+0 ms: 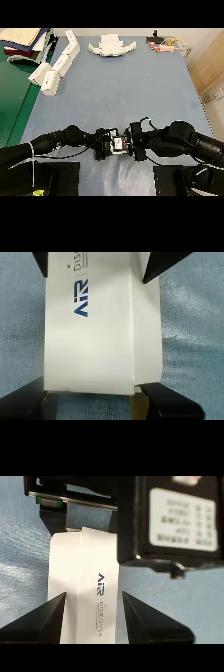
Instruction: Fold the box.
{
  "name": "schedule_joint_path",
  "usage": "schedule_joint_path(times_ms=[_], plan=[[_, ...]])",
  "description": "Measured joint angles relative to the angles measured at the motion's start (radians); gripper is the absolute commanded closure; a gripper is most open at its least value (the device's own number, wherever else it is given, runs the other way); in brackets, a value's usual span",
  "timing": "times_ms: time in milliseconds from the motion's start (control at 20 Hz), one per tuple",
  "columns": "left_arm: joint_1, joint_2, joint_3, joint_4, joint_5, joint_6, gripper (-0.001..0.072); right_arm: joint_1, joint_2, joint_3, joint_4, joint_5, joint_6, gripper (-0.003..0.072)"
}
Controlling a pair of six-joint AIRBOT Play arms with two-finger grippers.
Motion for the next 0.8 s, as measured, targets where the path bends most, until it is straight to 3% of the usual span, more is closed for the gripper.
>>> schedule_joint_path(times_ms=[300, 400, 700, 800], plan=[[0.0, 0.0, 0.0, 0.0, 0.0, 0.0, 0.0183, 0.0, 0.001, 0.034, -0.035, 0.013, 0.029, 0.0148], [0.0, 0.0, 0.0, 0.0, 0.0, 0.0, 0.0183, 0.0, -0.005, 0.038, -0.042, 0.016, 0.032, 0.0229], [0.0, 0.0, 0.0, 0.0, 0.0, 0.0, 0.0183, 0.0, -0.03, 0.042, -0.044, 0.015, 0.035, 0.0254], [0.0, 0.0, 0.0, 0.0, 0.0, 0.0, 0.0183, 0.0, -0.034, 0.042, -0.035, 0.008, 0.035, 0.0384]])
